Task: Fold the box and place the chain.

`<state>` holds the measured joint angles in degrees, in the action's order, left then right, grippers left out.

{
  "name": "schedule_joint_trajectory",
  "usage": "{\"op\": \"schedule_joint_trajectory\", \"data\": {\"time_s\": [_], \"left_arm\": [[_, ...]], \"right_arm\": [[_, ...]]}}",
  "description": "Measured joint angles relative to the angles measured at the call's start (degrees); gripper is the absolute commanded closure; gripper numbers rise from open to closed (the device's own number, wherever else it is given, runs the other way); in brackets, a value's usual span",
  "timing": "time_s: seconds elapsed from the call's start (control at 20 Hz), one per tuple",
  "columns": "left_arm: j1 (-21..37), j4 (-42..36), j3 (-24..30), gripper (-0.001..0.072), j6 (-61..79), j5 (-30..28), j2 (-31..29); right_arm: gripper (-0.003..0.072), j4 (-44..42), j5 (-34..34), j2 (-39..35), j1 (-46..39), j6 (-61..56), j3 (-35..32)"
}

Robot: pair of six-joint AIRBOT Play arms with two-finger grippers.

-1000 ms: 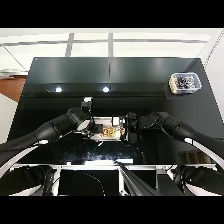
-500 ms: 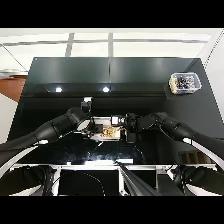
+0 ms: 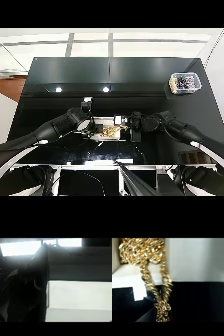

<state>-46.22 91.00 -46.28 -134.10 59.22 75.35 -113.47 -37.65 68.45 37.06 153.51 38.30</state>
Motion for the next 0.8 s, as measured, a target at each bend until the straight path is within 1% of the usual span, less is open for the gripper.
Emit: {"op": "schedule_joint_trajectory", "data": {"time_s": [0.2, 0.3, 0.45, 0.6, 0.65, 0.7, 0.75, 0.8], "left_arm": [[0.0, -0.02, 0.0, 0.0675, 0.0, 0.0, 0.0], [0.02, -0.02, 0.0, 0.0675, 0.0, 0.0, 0.0], [0.0, 0.0, 0.0, 0.0675, 0.0, -0.02, 0.0], [0.0, 0.0, 0.0, 0.0675, -0.02, -0.02, 0.0], [0.0, 0.0, 0.0, 0.0675, -0.02, -0.02, 0.0], [0.0, -0.02, 0.0, 0.0675, -0.02, -0.02, 0.0], [0.0, 0.0, 0.0, 0.0675, -0.02, -0.04, 0.0], [0.0, 0.0, 0.0, 0.0675, -0.02, -0.04, 0.0]], "right_arm": [[0.0668, 1.42, -3.06, -7.23, -1.51, -6.38, 0.31], [0.0667, -0.61, -4.0, -11.06, -1.86, -8.52, 0.96], [0.0666, -7.96, -4.85, -14.75, -2.01, -10.23, 2.75], [0.0664, -16.57, -4.61, -15.89, -0.59, -10.99, 3.76], [0.0515, -18.36, -4.28, -15.82, 0.24, -11.26, 3.89], [0.0267, -19.89, -3.65, -15.43, 1.16, -11.67, 4.04], [0.0143, -20.76, -3.1, -14.93, 1.88, -12.15, 4.11], [0.014, -21.38, -2.54, -14.47, 2.4, -12.66, 4.17]]}}
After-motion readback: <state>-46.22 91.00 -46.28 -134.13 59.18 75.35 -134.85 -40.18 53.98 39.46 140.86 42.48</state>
